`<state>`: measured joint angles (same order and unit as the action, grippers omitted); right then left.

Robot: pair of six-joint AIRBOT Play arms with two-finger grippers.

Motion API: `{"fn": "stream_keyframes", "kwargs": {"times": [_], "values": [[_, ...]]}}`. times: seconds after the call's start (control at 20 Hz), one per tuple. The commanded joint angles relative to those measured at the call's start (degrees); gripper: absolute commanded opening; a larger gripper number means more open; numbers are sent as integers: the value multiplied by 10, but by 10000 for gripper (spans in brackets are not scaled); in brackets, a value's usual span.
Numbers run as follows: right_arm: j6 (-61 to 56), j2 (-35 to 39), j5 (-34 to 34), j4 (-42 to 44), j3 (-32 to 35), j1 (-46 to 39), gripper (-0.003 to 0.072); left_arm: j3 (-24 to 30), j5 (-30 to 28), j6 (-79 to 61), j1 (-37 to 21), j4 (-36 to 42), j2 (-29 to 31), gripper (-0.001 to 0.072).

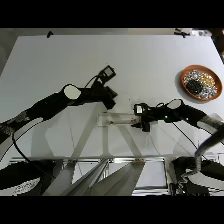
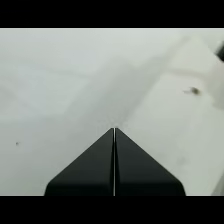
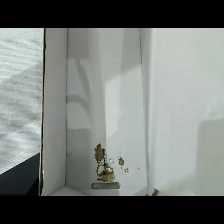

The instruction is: Fold the box and place the chain.

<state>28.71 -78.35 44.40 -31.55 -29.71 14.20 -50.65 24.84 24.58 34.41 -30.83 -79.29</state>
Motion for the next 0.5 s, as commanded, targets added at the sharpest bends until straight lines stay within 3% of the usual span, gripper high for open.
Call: {"fn": "stream_keyframes", "kwargs": {"times": [0.0,0.2,0.45], "values": [[0,0,4,-1,0,0,412,0,0,56,-13,-20,-14,3],[0,0,4,-1,0,0,412,0,95,78,-11,-64,-33,3],[0,0,4,-1,0,0,412,0,110,77,-12,-74,-36,4]]}}
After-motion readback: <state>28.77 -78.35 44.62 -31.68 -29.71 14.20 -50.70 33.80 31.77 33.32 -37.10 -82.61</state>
